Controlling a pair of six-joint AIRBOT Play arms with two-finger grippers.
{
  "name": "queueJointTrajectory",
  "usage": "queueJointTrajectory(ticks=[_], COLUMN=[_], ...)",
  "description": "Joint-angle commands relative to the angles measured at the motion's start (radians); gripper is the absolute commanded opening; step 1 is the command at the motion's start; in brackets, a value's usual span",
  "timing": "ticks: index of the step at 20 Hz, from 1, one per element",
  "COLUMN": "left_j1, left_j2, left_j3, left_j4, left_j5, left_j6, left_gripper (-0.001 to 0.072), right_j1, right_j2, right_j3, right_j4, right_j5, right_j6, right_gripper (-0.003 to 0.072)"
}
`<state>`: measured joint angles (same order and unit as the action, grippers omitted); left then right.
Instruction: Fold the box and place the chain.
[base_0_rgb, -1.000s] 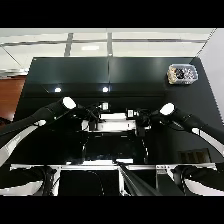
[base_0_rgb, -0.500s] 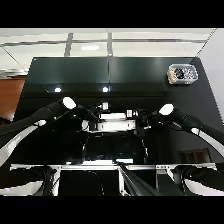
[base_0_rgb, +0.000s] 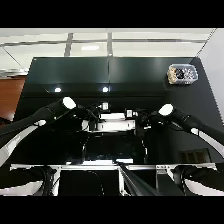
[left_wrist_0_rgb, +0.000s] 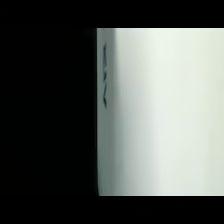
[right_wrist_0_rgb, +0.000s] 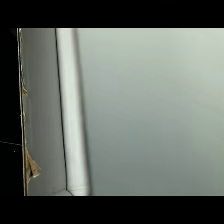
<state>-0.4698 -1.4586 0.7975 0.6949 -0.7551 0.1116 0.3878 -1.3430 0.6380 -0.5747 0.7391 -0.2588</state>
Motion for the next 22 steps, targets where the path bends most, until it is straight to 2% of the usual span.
queueJointTrajectory(ticks=[1,11,12,13,20,21,22], left_j1=[0.000,0.000,0.000,0.000,0.000,0.000,0.000], left_j2=[0.000,0.000,0.000,0.000,0.000,0.000,0.000], left_j3=[0.001,0.001,0.001,0.001,0.001,0.001,0.003], left_j4=[0.000,0.000,0.000,0.000,0.000,0.000,0.001], left_j5=[0.000,0.000,0.000,0.000,0.000,0.000,0.000], left_j6=[0.000,0.000,0.000,0.000,-0.015,-0.015,-0.039], left_gripper=[0.0029,0.0029,0.0029,0.0029,0.0033,0.0098,0.0258], right_j1=[0.001,0.001,0.001,0.001,0.001,0.001,0.001], right_j2=[0.000,0.000,0.000,0.000,0.000,0.000,0.000], right_j3=[0.000,0.000,0.000,0.000,0.000,0.000,0.000], right_j4=[-0.002,-0.001,-0.002,-0.002,-0.002,-0.002,-0.002], right_j5=[-0.005,-0.006,-0.006,-0.006,-0.006,-0.006,-0.006], right_j6=[0.004,0.005,0.005,0.005,0.005,0.005,0.005], right_gripper=[0.0664,0.0662,0.0529,0.0463,0.0463,0.0463,0.0463])
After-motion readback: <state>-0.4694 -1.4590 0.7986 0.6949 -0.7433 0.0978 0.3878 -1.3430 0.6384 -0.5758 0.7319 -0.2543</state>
